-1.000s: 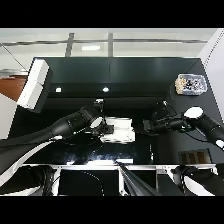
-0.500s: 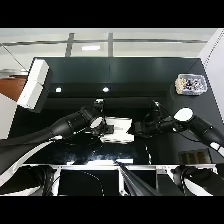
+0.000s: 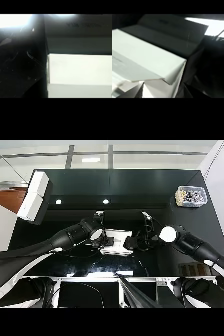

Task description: Fold the box and place the chain.

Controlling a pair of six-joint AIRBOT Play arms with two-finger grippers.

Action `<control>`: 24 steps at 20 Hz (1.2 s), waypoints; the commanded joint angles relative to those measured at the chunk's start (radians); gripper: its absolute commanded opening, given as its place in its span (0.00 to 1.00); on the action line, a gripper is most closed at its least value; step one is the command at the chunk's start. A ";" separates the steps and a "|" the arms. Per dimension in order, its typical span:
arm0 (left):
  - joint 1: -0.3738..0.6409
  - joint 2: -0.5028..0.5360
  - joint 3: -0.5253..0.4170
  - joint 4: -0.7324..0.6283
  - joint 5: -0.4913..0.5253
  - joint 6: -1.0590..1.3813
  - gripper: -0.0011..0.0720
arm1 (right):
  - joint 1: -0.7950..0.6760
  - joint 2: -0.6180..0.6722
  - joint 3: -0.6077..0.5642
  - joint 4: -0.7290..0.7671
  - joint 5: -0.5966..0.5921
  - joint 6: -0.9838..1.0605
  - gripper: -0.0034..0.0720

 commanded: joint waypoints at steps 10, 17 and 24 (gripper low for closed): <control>0.000 -0.001 0.000 0.015 0.002 0.000 0.05 | 0.179 -0.042 0.135 -0.419 0.135 0.459 0.50; 0.000 0.000 0.000 0.019 0.002 0.000 0.05 | 0.243 -0.153 0.216 -0.469 0.180 0.542 0.50; 0.000 -0.001 0.000 0.019 0.006 0.000 0.05 | 0.243 -0.180 0.227 -0.487 0.215 0.575 0.37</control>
